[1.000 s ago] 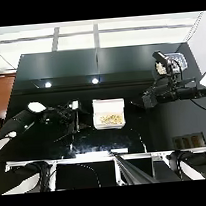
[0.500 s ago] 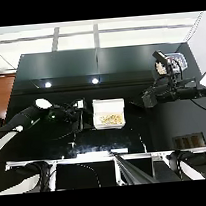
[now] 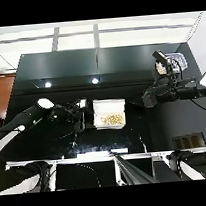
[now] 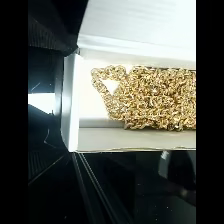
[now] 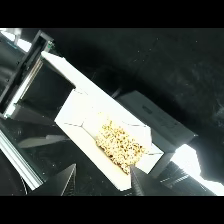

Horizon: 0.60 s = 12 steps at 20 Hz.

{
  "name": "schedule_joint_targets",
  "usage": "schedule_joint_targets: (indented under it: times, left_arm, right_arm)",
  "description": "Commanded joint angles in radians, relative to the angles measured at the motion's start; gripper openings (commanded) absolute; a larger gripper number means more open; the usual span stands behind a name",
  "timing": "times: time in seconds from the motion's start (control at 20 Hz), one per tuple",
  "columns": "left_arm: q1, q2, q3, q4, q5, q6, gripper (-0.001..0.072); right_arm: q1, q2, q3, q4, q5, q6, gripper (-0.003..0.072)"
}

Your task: Fold the box and place the chain.

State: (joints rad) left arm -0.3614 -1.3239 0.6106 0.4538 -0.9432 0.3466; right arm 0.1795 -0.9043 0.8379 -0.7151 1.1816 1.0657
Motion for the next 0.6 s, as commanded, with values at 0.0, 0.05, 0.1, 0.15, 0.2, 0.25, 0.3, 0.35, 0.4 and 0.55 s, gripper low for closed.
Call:
schedule_joint_targets:
  times: [0.0,0.05,0.1,0.15,0.2,0.25,0.3,0.35,0.4,0.55]
  left_arm:
    - [-0.021,-0.005,0.007,0.003,0.028,-0.018,0.0708]
    - [-0.027,-0.010,0.013,0.008,0.027,-0.020,0.0708]
    - [-0.033,-0.014,0.018,0.018,0.029,-0.031,0.0707]
    - [-0.038,-0.017,0.021,0.027,0.032,-0.041,0.0704]
    - [-0.038,-0.017,0.021,0.028,0.035,-0.043,0.0665]
    - [-0.038,-0.017,0.021,0.027,0.035,-0.043,0.0553]
    - [-0.038,-0.017,0.021,0.028,0.035,-0.043,0.0430]
    - [-0.038,-0.017,0.021,0.028,0.035,-0.043,0.0397]
    - [-0.038,-0.017,0.021,0.028,0.035,-0.043,0.0398]
    - [-0.038,-0.017,0.021,0.028,0.035,-0.043,0.0398]
  right_arm:
    - [-0.001,0.001,0.001,-0.001,-0.005,0.000,0.0402]
    - [-0.001,0.001,0.001,-0.002,-0.005,0.000,0.0402]
    - [-0.001,0.001,0.001,-0.002,-0.005,0.000,0.0402]
    - [-0.001,0.001,0.001,-0.002,-0.006,0.000,0.0402]
    - [-0.001,0.001,0.001,-0.003,-0.010,0.000,0.0402]
    - [-0.001,0.001,0.001,-0.010,-0.018,0.000,0.0402]
    - [0.000,0.001,0.001,-0.027,-0.028,0.000,0.0406]
    - [0.001,0.000,0.001,-0.038,-0.030,0.022,0.0574]
    - [0.016,-0.003,0.001,-0.038,-0.047,0.038,0.0720]
    - [0.073,-0.052,0.001,-0.064,-0.237,0.038,0.0720]
